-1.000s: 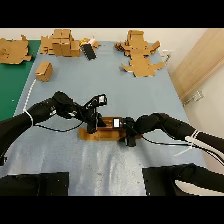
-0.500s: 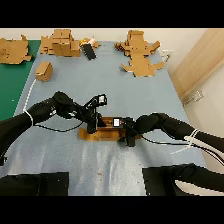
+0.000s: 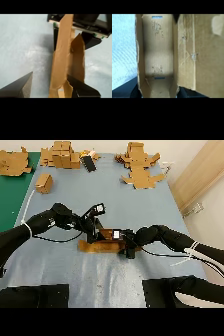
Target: Fold the box.
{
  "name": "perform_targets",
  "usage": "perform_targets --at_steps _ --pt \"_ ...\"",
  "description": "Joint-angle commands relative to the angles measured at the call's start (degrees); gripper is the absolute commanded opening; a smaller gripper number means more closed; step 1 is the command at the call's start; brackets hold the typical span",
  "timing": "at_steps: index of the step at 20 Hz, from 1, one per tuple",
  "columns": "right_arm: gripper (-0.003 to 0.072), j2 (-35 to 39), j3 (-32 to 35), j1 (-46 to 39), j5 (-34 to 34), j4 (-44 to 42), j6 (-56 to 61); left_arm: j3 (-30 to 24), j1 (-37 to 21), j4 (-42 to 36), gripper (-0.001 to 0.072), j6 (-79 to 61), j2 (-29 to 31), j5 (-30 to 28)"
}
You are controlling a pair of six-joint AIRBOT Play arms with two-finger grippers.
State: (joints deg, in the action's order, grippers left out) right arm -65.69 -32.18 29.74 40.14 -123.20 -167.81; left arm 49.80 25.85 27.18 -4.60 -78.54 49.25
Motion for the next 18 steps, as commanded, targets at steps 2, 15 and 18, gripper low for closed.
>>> perform_targets --at_steps 2,15,18 --pt "0.0417 1.0 0.0 0.0 0.5 0.0 0.0 0.0 -3.7 13.9 0.0575 14.1 3.7 -0.6" --pt "0.0417 1.1 0.0 0.0 4.3 -0.1 -2.4 0.0 -6.6 26.9 0.0545 30.2 7.5 7.3" --pt "0.0417 1.1 0.0 0.0 4.6 -0.1 -3.7 0.0 -6.6 26.9 0.0545 30.2 7.5 7.8"
